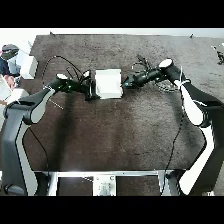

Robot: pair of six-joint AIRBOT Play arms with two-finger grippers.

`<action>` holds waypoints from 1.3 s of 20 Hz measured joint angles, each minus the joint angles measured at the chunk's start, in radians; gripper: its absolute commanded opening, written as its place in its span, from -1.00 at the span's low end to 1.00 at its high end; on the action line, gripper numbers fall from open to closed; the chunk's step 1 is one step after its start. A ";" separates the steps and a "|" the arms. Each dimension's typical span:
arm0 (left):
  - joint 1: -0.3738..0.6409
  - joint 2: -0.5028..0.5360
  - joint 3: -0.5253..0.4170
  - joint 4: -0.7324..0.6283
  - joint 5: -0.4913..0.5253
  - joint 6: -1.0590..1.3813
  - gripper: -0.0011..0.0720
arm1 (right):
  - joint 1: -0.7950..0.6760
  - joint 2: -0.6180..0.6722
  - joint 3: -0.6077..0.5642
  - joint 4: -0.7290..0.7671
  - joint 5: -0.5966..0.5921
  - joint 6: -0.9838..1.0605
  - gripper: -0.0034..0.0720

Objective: Fold the box and place the chain.

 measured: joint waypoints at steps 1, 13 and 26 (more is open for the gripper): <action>0.000 0.000 0.000 0.000 0.000 0.000 0.35 | 0.014 0.001 0.012 -0.034 -0.003 0.023 0.53; 0.000 0.000 0.000 0.000 0.000 0.001 0.35 | 0.173 0.000 0.097 -0.372 -0.064 0.260 0.52; 0.000 0.000 0.000 0.000 0.000 0.001 0.35 | 0.306 -0.001 0.100 -0.769 -0.100 0.597 0.29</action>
